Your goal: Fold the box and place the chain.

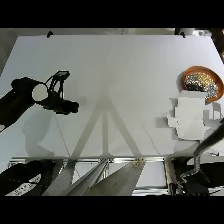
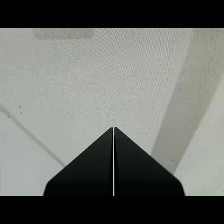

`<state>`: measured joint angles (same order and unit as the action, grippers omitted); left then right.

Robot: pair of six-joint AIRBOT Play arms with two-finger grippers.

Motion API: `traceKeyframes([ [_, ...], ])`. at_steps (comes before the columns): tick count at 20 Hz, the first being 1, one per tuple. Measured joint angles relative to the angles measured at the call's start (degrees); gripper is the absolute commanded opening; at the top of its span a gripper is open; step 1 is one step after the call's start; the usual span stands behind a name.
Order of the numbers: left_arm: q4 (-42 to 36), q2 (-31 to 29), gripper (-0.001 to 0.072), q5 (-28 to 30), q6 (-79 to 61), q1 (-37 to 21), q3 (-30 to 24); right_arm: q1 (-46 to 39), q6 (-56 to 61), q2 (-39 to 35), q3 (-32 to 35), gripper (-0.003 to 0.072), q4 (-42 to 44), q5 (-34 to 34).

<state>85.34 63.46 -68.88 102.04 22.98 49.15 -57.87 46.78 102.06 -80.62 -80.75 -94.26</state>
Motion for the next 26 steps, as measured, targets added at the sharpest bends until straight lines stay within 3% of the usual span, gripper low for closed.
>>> traceKeyframes([
  [7, 0.0, 0.0, 0.0012, 0.0, 0.0, 0.0, 0.0, 6.3, -5.0, -3.6, 0.2, 0.0015, 8.6, -3.1],
  [16, 0.0, 0.0, 0.0012, 0.0, 0.0, 0.0, 0.0, 32.5, -7.9, -15.1, 2.8, 0.0015, 22.3, -2.5],
  [21, 0.0, 0.0, 0.0012, 0.0, 0.0, 0.0, 0.0, 43.6, -9.2, -21.9, 11.5, 0.0015, 34.3, 3.5],
  [26, 0.0, 0.0, 0.0012, 0.0, 0.0, 0.0, 0.0, 52.5, -9.6, -28.2, 25.3, 0.0015, 40.2, 12.9],
])
